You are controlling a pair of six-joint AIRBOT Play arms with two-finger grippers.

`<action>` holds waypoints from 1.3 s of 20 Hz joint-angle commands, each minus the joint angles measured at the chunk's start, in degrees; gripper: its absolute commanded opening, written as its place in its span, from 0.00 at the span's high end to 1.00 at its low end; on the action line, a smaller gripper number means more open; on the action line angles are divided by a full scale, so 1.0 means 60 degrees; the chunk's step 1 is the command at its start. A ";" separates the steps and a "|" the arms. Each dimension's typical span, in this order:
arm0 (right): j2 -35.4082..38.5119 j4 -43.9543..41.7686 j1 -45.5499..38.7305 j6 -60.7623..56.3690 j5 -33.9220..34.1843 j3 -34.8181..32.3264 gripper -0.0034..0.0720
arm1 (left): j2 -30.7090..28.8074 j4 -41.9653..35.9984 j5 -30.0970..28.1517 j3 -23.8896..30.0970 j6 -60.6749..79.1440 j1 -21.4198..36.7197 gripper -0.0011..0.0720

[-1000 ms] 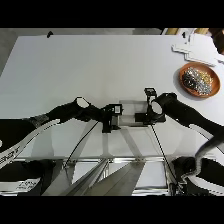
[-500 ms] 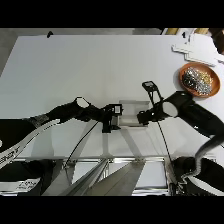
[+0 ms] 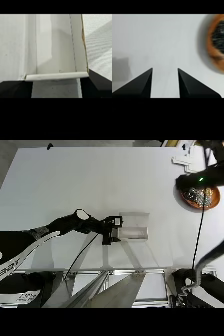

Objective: Fold the box and place the chain.

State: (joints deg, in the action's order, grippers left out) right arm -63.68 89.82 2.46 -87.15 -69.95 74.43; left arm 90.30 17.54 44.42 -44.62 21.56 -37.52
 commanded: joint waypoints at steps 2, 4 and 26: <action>-0.2025 -0.0080 -0.2696 0.0980 0.0382 0.1126 0.59 | -0.0004 0.0000 -0.0004 -0.0007 0.0004 0.0004 0.56; -0.2900 -0.0080 -0.3337 0.1337 0.0382 0.1126 0.59 | -0.0004 0.0000 -0.0004 -0.0007 0.0004 0.0004 0.56; -0.6127 -0.1155 -0.4073 0.2535 0.2047 0.1122 0.74 | -0.0004 0.0000 -0.0004 -0.0007 0.0004 0.0004 0.56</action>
State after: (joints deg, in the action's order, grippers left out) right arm -99.57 82.50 -21.96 -72.12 -58.08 81.17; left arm 90.30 17.54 44.40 -44.62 21.58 -37.52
